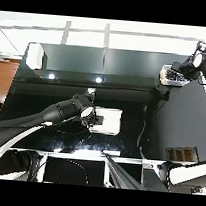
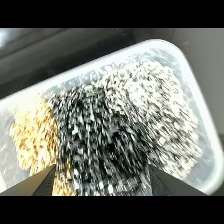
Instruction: Fold the box and place the chain.
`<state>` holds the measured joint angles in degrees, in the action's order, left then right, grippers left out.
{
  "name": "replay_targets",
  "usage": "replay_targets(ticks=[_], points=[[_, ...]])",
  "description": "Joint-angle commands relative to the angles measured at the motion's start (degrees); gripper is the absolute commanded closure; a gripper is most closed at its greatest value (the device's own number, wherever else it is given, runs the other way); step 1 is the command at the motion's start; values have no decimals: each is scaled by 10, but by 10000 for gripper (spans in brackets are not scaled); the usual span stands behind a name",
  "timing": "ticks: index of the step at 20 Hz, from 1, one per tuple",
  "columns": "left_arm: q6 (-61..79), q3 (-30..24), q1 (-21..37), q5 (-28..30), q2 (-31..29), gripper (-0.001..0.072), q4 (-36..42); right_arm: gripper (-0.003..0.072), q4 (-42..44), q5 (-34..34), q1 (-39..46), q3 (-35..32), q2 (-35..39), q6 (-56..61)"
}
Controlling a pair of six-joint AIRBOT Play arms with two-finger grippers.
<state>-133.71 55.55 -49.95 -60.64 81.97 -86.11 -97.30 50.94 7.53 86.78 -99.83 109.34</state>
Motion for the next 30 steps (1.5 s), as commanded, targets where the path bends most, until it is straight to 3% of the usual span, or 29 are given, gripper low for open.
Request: replay_targets(ticks=[1,2,3,4,6,9,19,24,30], points=[[0,0,0,1,0,683,0,54,12,24,3,39,-57,-2],[0,0,0,1,0,683,0,66,13,29,4,39,-63,-2],[0,0,0,1,0,683,0,201,14,37,5,39,-67,-1],[0,0,0,1,0,683,0,274,13,48,6,39,-70,-1],[0,0,0,1,0,683,0,611,13,75,13,47,-69,-2],[0,0,0,1,0,683,0,665,13,127,18,87,-59,-42],[0,0,0,1,0,683,0,658,52,261,19,290,53,-194],[0,0,0,2,0,683,0,657,157,317,22,274,146,-204],[0,0,0,1,0,683,0,655,274,367,-31,174,283,-270]])
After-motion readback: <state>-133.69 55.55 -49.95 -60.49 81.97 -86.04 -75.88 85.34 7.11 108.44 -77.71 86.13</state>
